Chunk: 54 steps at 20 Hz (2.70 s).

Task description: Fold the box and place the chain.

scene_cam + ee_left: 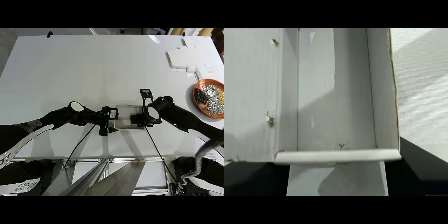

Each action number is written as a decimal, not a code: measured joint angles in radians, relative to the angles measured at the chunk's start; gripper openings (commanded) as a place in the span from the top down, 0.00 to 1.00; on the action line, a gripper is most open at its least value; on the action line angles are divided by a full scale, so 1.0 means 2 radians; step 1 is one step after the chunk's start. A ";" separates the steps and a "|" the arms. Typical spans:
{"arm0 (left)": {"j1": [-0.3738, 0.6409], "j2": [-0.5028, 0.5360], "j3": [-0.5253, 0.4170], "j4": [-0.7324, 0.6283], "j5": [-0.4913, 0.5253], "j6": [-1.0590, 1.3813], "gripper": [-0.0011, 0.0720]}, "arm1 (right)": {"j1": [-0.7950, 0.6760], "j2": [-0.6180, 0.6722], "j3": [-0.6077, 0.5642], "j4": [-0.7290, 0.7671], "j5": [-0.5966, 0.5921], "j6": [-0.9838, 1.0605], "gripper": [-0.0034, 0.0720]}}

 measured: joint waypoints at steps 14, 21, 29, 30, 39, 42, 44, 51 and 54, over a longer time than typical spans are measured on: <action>0.000 0.000 0.000 -0.001 0.000 -0.002 0.61 | 0.000 -0.005 0.000 -0.012 0.010 0.007 0.89; 0.000 0.000 0.000 0.001 -0.002 0.000 0.61 | 0.000 0.029 0.000 -0.023 0.029 -0.076 0.53; 0.000 0.000 0.000 0.000 -0.001 0.000 0.61 | -0.080 0.156 0.051 -0.026 0.106 -0.225 0.50; 0.000 0.000 0.000 0.000 -0.001 0.000 0.61 | -0.111 0.164 0.064 -0.028 0.114 -0.241 0.51; 0.000 0.000 0.000 0.000 -0.001 -0.001 0.61 | -0.398 0.182 0.104 -0.031 0.020 -0.379 0.51; 0.000 0.000 0.000 0.000 -0.001 -0.001 0.61 | -0.444 0.172 0.106 -0.030 -0.004 -0.417 0.54; 0.000 0.000 0.000 0.000 -0.001 -0.001 0.61 | -0.469 0.152 0.106 -0.030 -0.014 -0.423 0.56; 0.000 0.000 0.000 0.000 -0.001 -0.001 0.61 | -0.533 0.037 0.106 -0.026 -0.044 -0.378 0.56; 0.000 0.000 0.000 0.000 -0.001 -0.001 0.61 | -0.540 0.000 0.106 -0.026 -0.060 -0.376 0.56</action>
